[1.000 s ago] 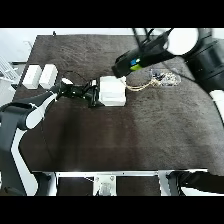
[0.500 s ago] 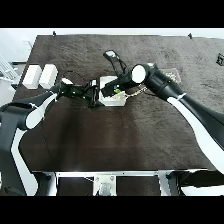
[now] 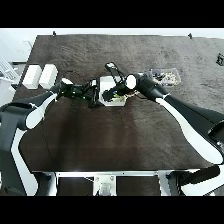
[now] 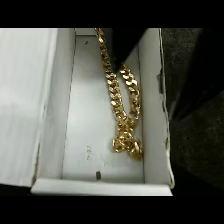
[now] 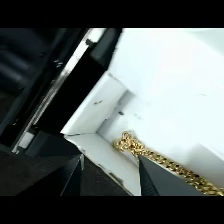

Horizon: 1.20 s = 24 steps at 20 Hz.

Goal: Fold the box and place the chain.

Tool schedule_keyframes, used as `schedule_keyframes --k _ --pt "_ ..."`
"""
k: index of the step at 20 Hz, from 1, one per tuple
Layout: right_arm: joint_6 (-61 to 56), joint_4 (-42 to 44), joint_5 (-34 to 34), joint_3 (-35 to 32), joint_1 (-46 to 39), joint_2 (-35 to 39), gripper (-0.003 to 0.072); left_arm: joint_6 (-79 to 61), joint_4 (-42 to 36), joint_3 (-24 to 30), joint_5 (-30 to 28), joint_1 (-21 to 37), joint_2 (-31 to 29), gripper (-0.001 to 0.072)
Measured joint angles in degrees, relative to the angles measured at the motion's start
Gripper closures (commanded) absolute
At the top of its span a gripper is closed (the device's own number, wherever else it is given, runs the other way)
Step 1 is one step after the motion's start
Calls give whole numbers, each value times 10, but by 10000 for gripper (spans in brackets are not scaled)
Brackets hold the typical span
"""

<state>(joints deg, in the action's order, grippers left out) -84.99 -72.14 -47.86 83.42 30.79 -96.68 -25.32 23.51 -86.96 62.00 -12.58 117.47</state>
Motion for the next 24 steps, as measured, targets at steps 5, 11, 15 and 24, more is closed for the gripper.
schedule_keyframes --k 5,11,15,24 --pt "0 -6 -23 1 -37 49 264 0 0 0 0 0 0 131" --pt "-13 -29 -54 -58 -127 149 271 0 0 0 0 0 0 131" --pt "-28 -35 -14 -145 -198 183 264 0 0 0 0 0 0 131" --pt "-81 21 205 -261 -308 143 165 0 0 0 0 0 0 131"
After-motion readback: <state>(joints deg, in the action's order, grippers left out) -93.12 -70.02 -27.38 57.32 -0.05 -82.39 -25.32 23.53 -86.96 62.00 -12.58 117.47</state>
